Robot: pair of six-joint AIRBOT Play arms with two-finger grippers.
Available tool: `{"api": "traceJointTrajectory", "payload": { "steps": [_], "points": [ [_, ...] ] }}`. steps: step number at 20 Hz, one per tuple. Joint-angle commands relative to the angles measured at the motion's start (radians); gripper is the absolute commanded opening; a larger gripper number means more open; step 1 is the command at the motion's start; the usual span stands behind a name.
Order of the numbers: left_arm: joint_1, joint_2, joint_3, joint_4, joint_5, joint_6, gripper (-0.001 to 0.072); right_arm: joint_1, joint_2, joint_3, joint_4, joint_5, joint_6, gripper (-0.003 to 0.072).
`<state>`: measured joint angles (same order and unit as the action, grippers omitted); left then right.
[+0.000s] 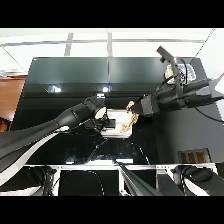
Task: Fold the box and place the chain.
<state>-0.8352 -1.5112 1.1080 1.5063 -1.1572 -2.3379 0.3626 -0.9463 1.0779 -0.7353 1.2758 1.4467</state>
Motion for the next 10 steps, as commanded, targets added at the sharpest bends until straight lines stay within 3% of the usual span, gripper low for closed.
{"api": "traceJointTrajectory", "payload": {
  "steps": [1, 6, 10],
  "points": [
    [0.0, 0.001, 0.0, 0.0, 0.0, 0.0, 0.0027, 0.01, 0.0, -0.09, 0.001, -0.017, 0.009, 0.0014],
    [0.0, 0.001, 0.0, 0.0, 0.0, 0.0, 0.0027, 0.099, -0.017, -0.218, 0.001, -0.239, 0.042, 0.0015],
    [0.0, 0.001, 0.0, 0.0, 0.0, 0.0, 0.0027, 0.125, -0.094, -0.232, -0.003, -0.29, 0.042, 0.0014]
  ]
}}
